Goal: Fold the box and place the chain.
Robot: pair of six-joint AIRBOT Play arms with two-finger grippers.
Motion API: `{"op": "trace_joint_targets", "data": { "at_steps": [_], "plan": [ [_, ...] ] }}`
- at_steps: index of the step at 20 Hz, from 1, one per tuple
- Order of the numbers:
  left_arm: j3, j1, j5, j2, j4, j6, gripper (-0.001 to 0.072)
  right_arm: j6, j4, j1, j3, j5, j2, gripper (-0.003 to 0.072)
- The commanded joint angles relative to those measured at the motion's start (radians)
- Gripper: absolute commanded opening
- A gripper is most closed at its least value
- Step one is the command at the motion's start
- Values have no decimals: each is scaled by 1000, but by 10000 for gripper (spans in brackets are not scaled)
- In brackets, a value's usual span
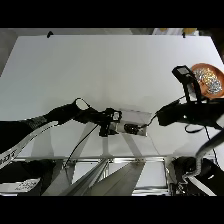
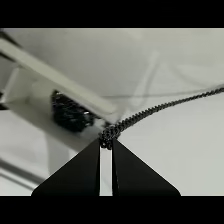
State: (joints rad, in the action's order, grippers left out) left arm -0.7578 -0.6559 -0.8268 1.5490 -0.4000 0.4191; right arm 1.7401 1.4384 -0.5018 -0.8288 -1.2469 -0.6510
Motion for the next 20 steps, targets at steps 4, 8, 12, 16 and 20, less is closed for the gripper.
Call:
{"op": "trace_joint_targets", "data": {
  "at_steps": [4,8,12,16,20],
  "plan": [
    [0,0,0,0,0,0,253,115,-96,-149,-1,-55,132,17],
    [0,0,0,0,0,0,253,190,-117,-244,-1,3,129,17],
    [0,0,0,0,0,0,253,198,-33,-325,-1,126,38,17],
    [0,0,0,0,0,0,253,187,42,-326,-1,142,-158,17],
    [0,0,0,0,0,0,253,132,53,-326,-2,131,-312,127]
  ]
}}
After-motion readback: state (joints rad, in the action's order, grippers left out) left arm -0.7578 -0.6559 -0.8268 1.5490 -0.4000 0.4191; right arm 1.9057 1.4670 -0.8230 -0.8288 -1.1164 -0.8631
